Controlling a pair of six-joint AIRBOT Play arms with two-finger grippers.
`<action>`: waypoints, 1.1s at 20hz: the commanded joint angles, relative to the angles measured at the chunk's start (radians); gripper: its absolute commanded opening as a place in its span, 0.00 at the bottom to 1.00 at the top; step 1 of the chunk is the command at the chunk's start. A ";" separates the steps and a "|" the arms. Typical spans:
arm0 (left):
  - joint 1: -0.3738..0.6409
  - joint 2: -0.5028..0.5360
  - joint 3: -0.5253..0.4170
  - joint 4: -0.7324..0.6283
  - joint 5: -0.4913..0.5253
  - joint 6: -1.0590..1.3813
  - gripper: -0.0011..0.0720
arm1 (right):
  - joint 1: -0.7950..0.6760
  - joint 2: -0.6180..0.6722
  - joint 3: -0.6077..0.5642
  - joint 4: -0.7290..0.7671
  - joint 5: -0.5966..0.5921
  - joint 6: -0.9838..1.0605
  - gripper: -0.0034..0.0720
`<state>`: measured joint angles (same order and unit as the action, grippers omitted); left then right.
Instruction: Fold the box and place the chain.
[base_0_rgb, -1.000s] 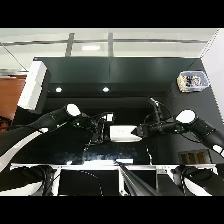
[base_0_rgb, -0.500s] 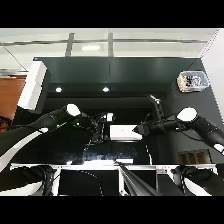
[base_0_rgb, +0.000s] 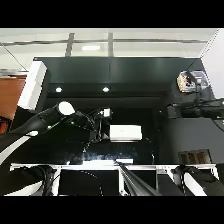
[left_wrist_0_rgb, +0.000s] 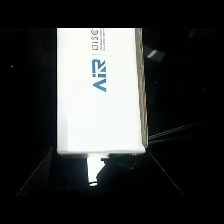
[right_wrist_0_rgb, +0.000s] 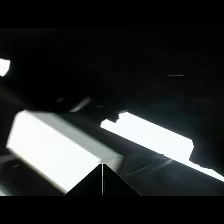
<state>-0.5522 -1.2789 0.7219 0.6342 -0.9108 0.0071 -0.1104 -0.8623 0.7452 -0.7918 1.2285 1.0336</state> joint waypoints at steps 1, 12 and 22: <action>0.003 0.097 0.001 0.085 -0.010 -0.140 1.00 | -0.178 0.037 0.013 -0.058 0.043 0.005 0.05; -0.225 -0.167 0.261 0.004 0.118 -0.226 0.99 | -0.207 0.037 0.006 -0.036 -0.010 0.003 0.05; -0.246 -0.206 0.282 0.019 0.072 -0.304 0.99 | -0.207 0.037 0.006 -0.035 -0.005 -0.026 0.05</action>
